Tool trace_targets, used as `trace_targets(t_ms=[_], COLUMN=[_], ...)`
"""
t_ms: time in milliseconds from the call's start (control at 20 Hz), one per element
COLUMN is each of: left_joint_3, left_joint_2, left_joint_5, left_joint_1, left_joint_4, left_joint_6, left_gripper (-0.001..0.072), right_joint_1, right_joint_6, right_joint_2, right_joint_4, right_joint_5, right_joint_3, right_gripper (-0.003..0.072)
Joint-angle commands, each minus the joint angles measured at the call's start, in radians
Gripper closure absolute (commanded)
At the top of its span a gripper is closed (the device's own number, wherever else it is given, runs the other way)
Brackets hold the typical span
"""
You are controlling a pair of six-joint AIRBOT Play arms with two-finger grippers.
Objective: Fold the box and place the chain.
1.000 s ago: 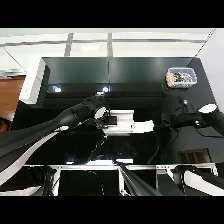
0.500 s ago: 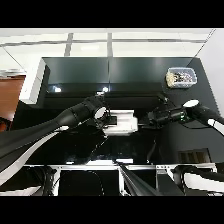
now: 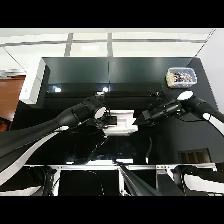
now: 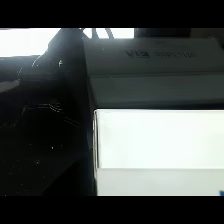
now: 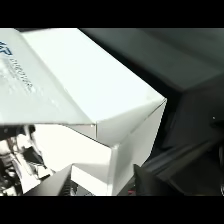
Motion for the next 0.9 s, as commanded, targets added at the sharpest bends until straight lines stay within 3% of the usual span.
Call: trace_targets(t_ms=[0, 300, 650, 850], left_joint_3=[0.0, 0.0, 0.0, 0.0], left_joint_2=[0.0, 0.0, 0.0, 0.0], left_joint_5=[0.0, -0.001, 0.0, 0.0], left_joint_1=[0.0, 0.0, 0.0, 0.0], left_joint_4=[0.0, 0.0, 0.0, 0.0], left_joint_6=[0.0, 0.0, 0.0, 0.0], left_gripper=[0.0684, 0.0683, 0.0683, 0.0683], right_joint_1=[0.064, 0.181, 0.372, 0.453], right_joint_6=[0.12, 0.403, 0.741, 0.846], right_joint_2=[0.0, 0.0, -0.001, -0.001], right_joint_4=[-0.064, -0.27, -0.442, -0.557], right_joint_5=[-0.026, -0.08, -0.264, -0.288], right_joint_3=[0.058, 0.157, 0.183, 0.183], right_gripper=[0.0324, 0.0324, 0.0325, 0.0325])
